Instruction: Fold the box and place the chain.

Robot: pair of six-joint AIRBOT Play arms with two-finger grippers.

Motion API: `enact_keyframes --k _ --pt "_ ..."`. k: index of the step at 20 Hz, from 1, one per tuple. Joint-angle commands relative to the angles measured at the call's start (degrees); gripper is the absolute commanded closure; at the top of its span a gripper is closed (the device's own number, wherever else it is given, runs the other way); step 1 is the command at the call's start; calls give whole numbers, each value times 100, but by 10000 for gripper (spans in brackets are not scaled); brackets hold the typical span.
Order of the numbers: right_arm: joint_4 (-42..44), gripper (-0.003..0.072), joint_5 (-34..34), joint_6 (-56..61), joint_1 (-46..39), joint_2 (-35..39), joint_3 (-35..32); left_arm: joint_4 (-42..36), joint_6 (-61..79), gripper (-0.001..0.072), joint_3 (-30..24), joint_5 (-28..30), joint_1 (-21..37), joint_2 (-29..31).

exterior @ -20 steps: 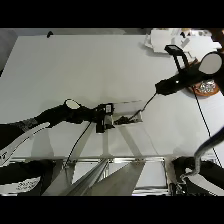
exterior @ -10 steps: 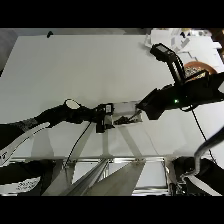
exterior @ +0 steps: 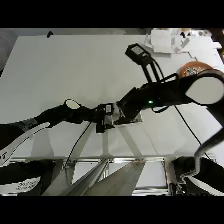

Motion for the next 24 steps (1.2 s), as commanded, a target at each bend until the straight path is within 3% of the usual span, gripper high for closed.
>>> enact_keyframes --k 1,7,9,10,12,15,18,22,23,24 --pt "-308 669 256 280 52 -481 -13 2 2 573 0 2 2 2" --pt "-595 653 315 437 52 -868 -494 2 0 573 0 0 2 2" --pt "-579 471 350 442 52 -979 -525 2 2 573 0 0 2 2" --pt "-514 440 372 437 26 -944 -501 2 0 573 0 2 2 2" --pt "-369 438 874 402 -173 -824 -192 2 2 573 0 0 2 2" --pt "-824 438 1725 350 -804 -800 702 2 0 573 0 0 2 2" --pt "-1611 441 1412 385 -1762 -863 879 2 0 573 0 2 2 2" --pt "-2472 523 1405 546 -2973 -1530 866 2 0 573 0 0 2 2" --pt "-2559 512 1338 549 -3182 -1755 850 2 0 573 0 2 2 2" --pt "-2610 424 1233 564 -3342 -1971 837 2 0 573 0 0 2 2"
